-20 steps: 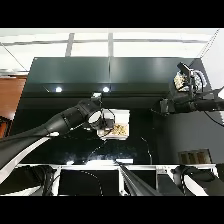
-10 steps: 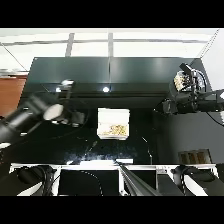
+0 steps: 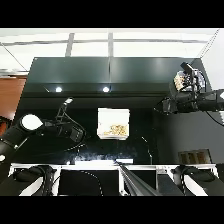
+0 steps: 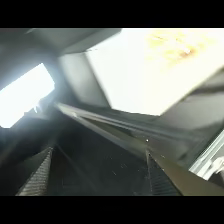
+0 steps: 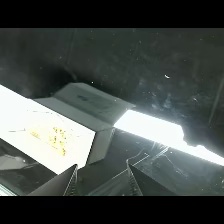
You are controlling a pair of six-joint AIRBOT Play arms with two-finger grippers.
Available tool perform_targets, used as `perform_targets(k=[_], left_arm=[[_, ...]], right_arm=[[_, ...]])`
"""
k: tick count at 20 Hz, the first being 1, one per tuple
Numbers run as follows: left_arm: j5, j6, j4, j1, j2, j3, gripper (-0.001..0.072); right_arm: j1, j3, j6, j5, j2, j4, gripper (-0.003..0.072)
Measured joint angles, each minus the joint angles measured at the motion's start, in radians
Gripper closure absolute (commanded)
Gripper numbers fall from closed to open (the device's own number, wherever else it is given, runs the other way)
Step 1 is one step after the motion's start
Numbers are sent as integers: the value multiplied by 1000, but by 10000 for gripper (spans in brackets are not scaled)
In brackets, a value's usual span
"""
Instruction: Fold the box and place the chain.
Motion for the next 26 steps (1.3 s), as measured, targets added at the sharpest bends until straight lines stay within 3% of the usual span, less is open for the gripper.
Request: perform_targets(k=[4,9,16,26], left_arm=[[50,497,-84,-45,-55,-13,-4],[90,837,6,-109,-149,65,-4],[93,977,-71,-119,-311,159,-3],[73,1041,-178,-129,-341,172,7]], right_arm=[[0,0,21,-1,0,2,296],[0,0,42,-2,0,2,296],[2,0,63,-2,0,2,296],[2,0,66,-26,0,2,296]])
